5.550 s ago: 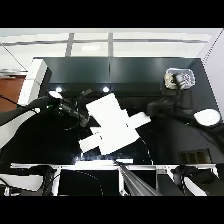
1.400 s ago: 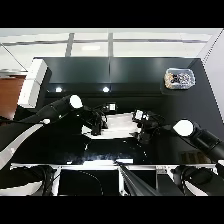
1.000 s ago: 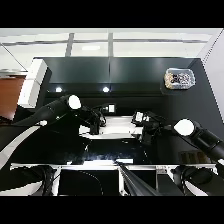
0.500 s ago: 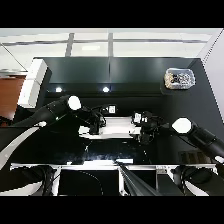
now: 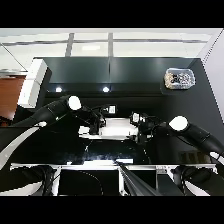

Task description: Fold the box and place the chain.

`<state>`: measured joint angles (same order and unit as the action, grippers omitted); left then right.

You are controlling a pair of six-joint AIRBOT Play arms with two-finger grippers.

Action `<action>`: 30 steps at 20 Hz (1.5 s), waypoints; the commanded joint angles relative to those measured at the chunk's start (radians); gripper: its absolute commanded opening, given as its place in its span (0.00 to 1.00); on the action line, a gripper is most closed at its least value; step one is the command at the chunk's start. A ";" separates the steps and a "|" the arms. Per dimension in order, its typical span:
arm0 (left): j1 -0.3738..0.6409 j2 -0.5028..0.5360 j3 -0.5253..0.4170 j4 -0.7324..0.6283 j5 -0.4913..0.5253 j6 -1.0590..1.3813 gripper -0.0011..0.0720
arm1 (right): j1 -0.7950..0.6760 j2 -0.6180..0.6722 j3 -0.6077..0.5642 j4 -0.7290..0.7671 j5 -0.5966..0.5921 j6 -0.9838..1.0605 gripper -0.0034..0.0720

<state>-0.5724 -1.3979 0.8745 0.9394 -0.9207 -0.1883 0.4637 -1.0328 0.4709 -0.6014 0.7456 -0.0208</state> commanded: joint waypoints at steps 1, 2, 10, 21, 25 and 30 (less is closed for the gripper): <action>0.000 0.001 0.001 -0.001 0.002 -0.002 0.05 | 0.000 -0.040 -0.001 0.006 0.029 -0.024 0.97; 0.000 0.001 0.001 -0.001 0.002 -0.002 0.05 | 0.000 -0.054 -0.001 0.006 0.028 -0.047 0.97; 0.000 0.000 0.001 -0.001 0.002 -0.002 0.05 | 0.000 -0.122 -0.001 0.006 0.009 -0.122 0.97; 0.000 0.000 0.001 -0.002 0.005 -0.002 0.05 | 0.002 -0.159 -0.001 0.025 -0.006 -0.153 0.97; 0.000 0.000 0.001 -0.005 0.004 -0.002 0.05 | 0.019 -0.160 -0.001 0.017 -0.026 -0.148 0.97; 0.000 0.000 0.001 -0.007 0.002 -0.002 0.06 | 0.019 -0.160 -0.001 0.018 -0.029 -0.144 0.75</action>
<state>-0.5724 -1.3979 0.8745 0.9344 -0.9169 -0.1898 0.4801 -1.1923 0.4706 -0.5812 0.7246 -0.1688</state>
